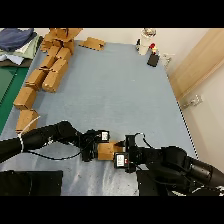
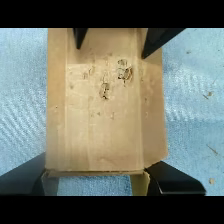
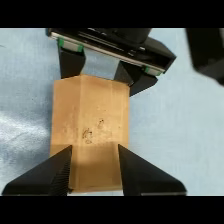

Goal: Fold the box.

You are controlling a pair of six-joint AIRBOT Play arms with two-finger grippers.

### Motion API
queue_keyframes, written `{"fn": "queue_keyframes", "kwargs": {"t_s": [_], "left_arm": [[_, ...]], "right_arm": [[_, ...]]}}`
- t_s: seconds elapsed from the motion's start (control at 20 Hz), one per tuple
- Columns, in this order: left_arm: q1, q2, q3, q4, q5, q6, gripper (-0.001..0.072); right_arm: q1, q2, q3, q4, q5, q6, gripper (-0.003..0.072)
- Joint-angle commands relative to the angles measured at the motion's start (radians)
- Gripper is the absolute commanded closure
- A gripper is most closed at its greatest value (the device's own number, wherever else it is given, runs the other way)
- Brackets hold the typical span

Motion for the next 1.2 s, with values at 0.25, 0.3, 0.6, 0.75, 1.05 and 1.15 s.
{"fn": "queue_keyframes", "kwargs": {"t_s": [0.25, 0.3, 0.6, 0.75, 1.05, 1.15], "left_arm": [[0.001, 0.000, 0.001, 0.000, 0.000, 0.000, 0.0197], [0.001, 0.000, 0.001, 0.000, 0.000, 0.000, 0.0198], [0.001, 0.000, 0.001, 0.000, 0.000, 0.000, 0.0198], [0.001, 0.000, 0.001, 0.000, 0.000, 0.000, 0.0197], [0.001, 0.000, 0.001, 0.000, 0.000, 0.000, 0.0198], [0.001, 0.000, 0.001, 0.000, 0.000, 0.000, 0.0197]], "right_arm": [[0.049, 0.008, -0.029, -0.090, 0.016, 0.085, 0.0232], [0.049, 0.008, -0.029, -0.115, 0.022, 0.085, 0.0232], [0.065, 0.008, -0.029, -0.157, 0.023, 0.083, 0.0247], [0.085, 0.008, -0.028, -0.182, 0.020, 0.084, 0.0339], [0.100, 0.035, -0.028, -0.204, 0.013, 0.084, 0.0425], [0.100, 0.053, -0.027, -0.232, -0.010, 0.084, 0.0473]]}}
